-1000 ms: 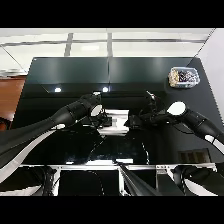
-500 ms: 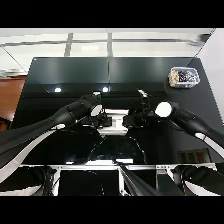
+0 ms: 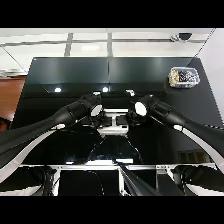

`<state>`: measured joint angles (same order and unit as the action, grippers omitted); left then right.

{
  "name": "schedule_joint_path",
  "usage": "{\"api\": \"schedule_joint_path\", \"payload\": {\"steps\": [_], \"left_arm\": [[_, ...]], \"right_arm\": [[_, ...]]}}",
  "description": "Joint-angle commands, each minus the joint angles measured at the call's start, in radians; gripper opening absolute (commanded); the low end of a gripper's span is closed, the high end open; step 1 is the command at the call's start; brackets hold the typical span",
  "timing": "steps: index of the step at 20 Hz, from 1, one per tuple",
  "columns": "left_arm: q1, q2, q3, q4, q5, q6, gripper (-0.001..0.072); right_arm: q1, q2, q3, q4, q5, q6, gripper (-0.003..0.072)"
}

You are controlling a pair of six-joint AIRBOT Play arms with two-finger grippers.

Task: Fold the box and place the chain.

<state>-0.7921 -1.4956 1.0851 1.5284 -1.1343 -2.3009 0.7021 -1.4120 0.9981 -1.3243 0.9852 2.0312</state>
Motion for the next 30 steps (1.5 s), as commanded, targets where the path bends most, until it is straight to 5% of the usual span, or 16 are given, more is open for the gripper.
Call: {"api": "schedule_joint_path", "payload": {"steps": [1,8,9,10,15,16,17,21,23,25,27,28,29,30], "left_arm": [[0.001,-0.001,0.0,0.0,0.0,0.0,0.0027],[0.001,-0.001,0.0,0.0,0.0,0.0,0.0027],[0.001,-0.001,0.0,0.0,0.0,0.0,0.0027],[0.001,-0.001,0.0,0.0,0.0,0.0,0.0027],[0.0,-0.001,0.0,0.0,0.0,0.0,0.0027],[0.001,-0.001,0.0,0.0,-0.001,0.0,0.0027],[0.0,-0.001,0.0,0.0,0.0,0.0,0.0028],[0.0,-0.001,0.0,0.0,-0.001,0.0,0.0027],[0.0,-0.001,0.0,0.0,-0.001,0.0,0.0027],[0.0,-0.001,0.0,0.0,-0.001,0.0,0.0027],[0.0,-0.001,0.0,0.0,-0.001,0.0,0.0027],[0.001,-0.001,0.0,0.0,-0.001,0.0,0.0027],[0.001,-0.001,0.0,0.0,-0.001,0.0,0.0027],[0.001,-0.001,0.0,0.0,-0.001,0.0,0.0027]], "right_arm": [[0.037,-0.017,0.026,-0.128,0.041,0.138,0.0318],[0.068,-0.043,0.026,-0.162,0.048,0.199,0.0317],[0.069,-0.047,0.026,-0.162,0.048,0.198,0.0212],[0.069,-0.047,0.026,-0.161,0.047,0.199,0.0014],[0.069,-0.047,0.026,-0.161,0.051,0.198,0.0035],[0.069,-0.047,0.026,-0.152,0.05,0.199,0.0199],[0.069,-0.047,0.026,-0.143,0.05,0.198,0.0209],[0.069,-0.05,0.026,-0.143,0.052,0.198,0.0205],[0.069,-0.056,0.026,-0.143,0.055,0.198,0.0013],[0.069,-0.056,0.026,-0.142,0.054,0.198,0.0012],[0.068,-0.055,0.026,-0.143,0.054,0.198,0.0037],[0.066,-0.05,0.029,-0.143,0.057,0.198,0.0239],[0.065,-0.04,0.035,-0.143,0.061,0.197,0.0329],[0.061,-0.024,0.043,-0.144,0.07,0.187,0.0329]]}}
